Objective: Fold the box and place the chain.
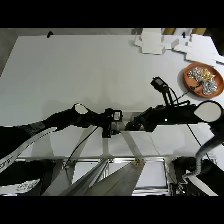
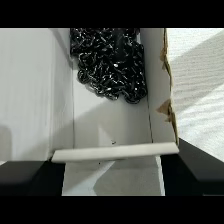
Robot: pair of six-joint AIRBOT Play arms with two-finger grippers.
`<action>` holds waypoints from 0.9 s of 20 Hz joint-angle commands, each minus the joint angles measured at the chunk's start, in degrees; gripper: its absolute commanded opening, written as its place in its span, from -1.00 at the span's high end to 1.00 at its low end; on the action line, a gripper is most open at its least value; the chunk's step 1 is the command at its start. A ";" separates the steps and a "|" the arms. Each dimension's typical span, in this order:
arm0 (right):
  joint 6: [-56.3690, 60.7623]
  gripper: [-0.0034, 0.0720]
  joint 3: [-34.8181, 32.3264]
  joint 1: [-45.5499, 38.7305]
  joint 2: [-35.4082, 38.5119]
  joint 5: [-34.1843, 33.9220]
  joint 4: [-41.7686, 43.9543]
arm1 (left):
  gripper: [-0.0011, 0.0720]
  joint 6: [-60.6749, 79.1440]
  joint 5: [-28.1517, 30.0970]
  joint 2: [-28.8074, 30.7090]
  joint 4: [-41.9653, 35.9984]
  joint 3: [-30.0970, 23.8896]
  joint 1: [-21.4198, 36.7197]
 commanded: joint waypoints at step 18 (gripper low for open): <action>22.95 0.44 8.85 -16.76 -17.00 -4.15 -33.81 | 0.23 0.02 0.00 0.04 0.00 -0.02 -0.02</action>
